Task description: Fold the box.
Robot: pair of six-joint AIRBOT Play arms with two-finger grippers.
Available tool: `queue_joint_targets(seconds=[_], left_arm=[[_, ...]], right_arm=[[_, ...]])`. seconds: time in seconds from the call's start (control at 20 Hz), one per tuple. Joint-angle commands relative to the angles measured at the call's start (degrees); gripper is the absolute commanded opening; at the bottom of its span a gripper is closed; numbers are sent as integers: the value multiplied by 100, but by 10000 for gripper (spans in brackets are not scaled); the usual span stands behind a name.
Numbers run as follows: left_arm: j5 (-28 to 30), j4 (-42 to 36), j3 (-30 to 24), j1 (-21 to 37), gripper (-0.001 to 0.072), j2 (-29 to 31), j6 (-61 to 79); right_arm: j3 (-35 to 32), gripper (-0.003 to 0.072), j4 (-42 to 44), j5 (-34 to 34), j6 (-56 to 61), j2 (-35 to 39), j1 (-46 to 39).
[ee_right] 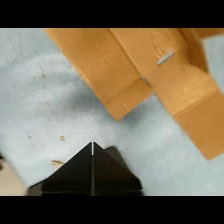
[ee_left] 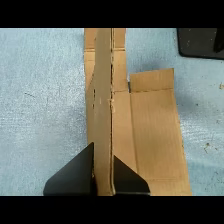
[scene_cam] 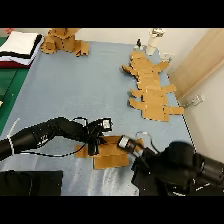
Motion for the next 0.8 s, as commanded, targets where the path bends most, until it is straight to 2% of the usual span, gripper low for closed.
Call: queue_joint_targets(seconds=[0.0, 0.05, 0.2, 0.45, 0.75], left_arm=[[0, 0, 2, -4, 15, 4, 0], [2, 0, 2, -4, 15, 4, 0], [2, 0, 2, -4, 15, 4, 0], [2, 0, 2, -4, 15, 4, 0], [0, 0, 2, -9, 15, 4, 0]], right_arm=[[-402, 382, -1427, 807, 203, -35, 1453], [-446, 535, -1453, 1003, 111, -149, 1543], [-505, 544, -1550, 1530, -136, -695, 1569], [-505, 543, -2474, 2173, -107, -1449, 1569], [-501, 543, -2968, 2288, 223, -1714, 1569]])
